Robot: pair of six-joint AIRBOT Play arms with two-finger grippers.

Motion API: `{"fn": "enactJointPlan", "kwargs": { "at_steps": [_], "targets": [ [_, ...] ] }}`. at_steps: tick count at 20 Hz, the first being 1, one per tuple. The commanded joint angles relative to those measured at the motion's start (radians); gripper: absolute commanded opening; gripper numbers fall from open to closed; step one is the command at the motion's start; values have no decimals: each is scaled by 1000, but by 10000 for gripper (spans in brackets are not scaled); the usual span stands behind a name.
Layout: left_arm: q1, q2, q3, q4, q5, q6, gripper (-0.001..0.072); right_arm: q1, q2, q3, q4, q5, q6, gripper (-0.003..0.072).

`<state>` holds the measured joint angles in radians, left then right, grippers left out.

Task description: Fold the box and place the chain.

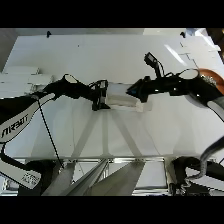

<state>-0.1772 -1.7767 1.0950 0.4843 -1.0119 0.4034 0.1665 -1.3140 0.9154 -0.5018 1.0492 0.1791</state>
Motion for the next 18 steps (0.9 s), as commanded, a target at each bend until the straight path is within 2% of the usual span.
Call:
{"fn": "enactJointPlan", "kwargs": {
  "at_steps": [1, 2, 3, 6, 11, 16, 18],
  "targets": [
    [1, 1, 0, 0, -1, -1, 278, -9, 69, 0, -338, 63, -4, 312],
    [1, 1, 0, 0, -1, -1, 278, -9, 61, -3, -421, 61, -4, 419],
    [1, 1, 0, 0, -2, -1, 278, -9, 47, -3, -478, 58, -4, 469],
    [1, 1, 0, 0, -1, -1, 278, -9, -28, -3, -505, -9, -11, 470],
    [1, 1, 0, 0, -1, -1, 278, -9, -129, -3, -457, -78, -173, 471],
    [1, 1, 0, 0, -2, -1, 278, -9, -163, -3, -279, -100, -354, 471],
    [1, 1, 0, 0, -2, -1, 278, -9, -166, -3, -261, -101, -372, 449]
  ]
}}
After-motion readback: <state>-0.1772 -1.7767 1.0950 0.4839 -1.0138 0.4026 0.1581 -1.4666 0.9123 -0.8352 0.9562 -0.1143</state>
